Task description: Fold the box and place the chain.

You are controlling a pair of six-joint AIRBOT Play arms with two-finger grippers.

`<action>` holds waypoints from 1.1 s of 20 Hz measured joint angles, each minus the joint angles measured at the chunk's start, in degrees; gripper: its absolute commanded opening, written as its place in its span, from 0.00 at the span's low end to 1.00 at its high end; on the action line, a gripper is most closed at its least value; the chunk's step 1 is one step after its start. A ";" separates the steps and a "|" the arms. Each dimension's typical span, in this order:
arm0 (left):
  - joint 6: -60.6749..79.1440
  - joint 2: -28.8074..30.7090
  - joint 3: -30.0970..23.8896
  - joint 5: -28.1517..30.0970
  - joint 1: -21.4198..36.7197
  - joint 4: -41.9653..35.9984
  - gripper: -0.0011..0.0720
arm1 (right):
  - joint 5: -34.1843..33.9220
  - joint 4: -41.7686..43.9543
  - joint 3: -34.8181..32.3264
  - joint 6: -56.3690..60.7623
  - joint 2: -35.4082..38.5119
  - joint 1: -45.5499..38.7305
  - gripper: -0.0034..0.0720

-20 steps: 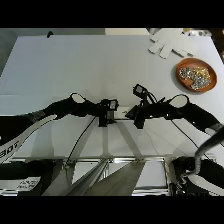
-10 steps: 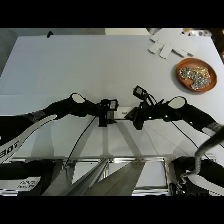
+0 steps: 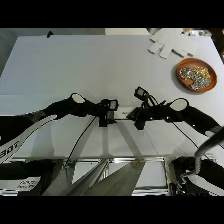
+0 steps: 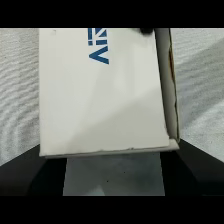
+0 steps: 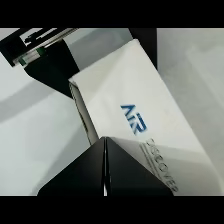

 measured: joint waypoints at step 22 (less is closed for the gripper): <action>9.46 0.09 0.00 -0.37 0.00 -0.35 0.39 | 45.72 -60.61 14.51 95.91 13.57 -0.11 0.06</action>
